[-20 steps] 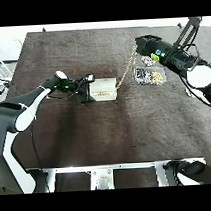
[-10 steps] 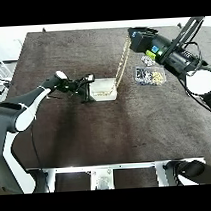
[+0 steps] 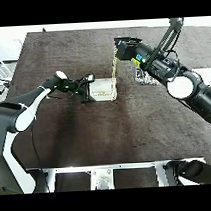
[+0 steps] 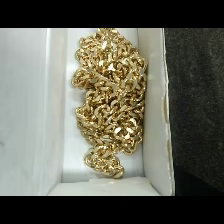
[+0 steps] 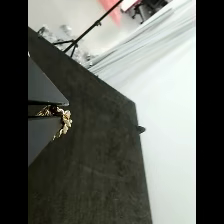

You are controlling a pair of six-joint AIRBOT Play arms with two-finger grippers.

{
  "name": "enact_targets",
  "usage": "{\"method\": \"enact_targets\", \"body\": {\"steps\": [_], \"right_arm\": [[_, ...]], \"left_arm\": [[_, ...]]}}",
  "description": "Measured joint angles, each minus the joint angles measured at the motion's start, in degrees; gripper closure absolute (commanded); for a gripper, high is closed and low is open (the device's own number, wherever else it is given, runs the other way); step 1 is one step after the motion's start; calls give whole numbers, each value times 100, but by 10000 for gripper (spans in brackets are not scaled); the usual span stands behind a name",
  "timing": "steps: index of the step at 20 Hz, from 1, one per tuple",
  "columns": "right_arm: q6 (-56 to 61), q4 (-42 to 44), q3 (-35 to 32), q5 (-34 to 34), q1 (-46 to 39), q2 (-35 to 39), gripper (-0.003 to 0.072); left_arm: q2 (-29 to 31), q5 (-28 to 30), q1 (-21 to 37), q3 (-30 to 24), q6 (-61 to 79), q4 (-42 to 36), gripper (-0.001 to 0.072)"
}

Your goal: Fold the box and place the chain.

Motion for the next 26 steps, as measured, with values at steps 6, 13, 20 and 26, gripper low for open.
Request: {"method": "enact_targets", "body": {"steps": [6,13,20,26], "right_arm": [[-11,0,197,-549,24,-63,675],[-214,-15,358,-1143,4,-168,675],[-254,-15,299,-734,11,-216,675],[81,2,-92,-509,61,-227,675]], "left_arm": [[0,-2,0,0,0,0,243],[0,-7,0,0,0,-2,243],[0,-9,0,0,0,-2,243],[0,-9,0,0,0,-2,243]]}}
